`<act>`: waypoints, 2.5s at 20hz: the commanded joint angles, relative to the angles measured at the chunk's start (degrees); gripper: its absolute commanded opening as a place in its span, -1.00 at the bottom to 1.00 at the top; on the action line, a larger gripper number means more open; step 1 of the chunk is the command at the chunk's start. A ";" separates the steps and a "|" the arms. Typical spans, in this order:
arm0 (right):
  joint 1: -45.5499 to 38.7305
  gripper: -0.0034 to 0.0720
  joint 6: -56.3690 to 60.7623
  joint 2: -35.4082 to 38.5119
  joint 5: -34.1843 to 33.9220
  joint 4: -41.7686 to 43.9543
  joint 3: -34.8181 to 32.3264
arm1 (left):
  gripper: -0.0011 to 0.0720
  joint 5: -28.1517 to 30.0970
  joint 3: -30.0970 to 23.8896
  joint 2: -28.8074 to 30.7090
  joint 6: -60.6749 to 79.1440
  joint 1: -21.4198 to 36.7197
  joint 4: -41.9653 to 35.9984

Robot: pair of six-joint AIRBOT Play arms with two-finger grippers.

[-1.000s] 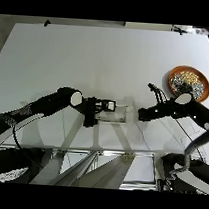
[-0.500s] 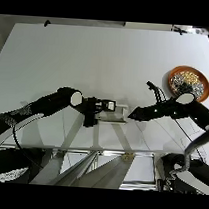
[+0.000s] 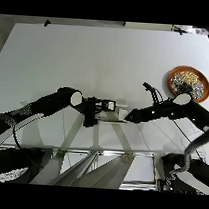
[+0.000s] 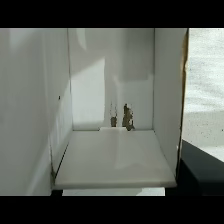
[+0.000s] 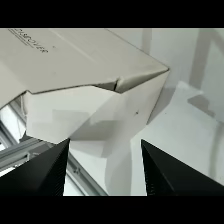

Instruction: Fold the box and place the chain.

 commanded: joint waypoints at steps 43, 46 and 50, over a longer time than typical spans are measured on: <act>31.17 0.11 60.96 -12.46 -8.79 -45.70 15.30 | -0.40 -0.35 -0.02 0.00 0.00 0.04 0.02; 31.17 -0.67 60.81 -12.46 -8.83 -45.68 15.30 | -0.40 -0.35 -0.02 0.00 0.00 0.04 0.02; 31.19 -0.86 59.12 -12.46 -8.70 -45.40 15.30 | -0.40 -0.35 -0.02 0.00 0.00 0.04 0.00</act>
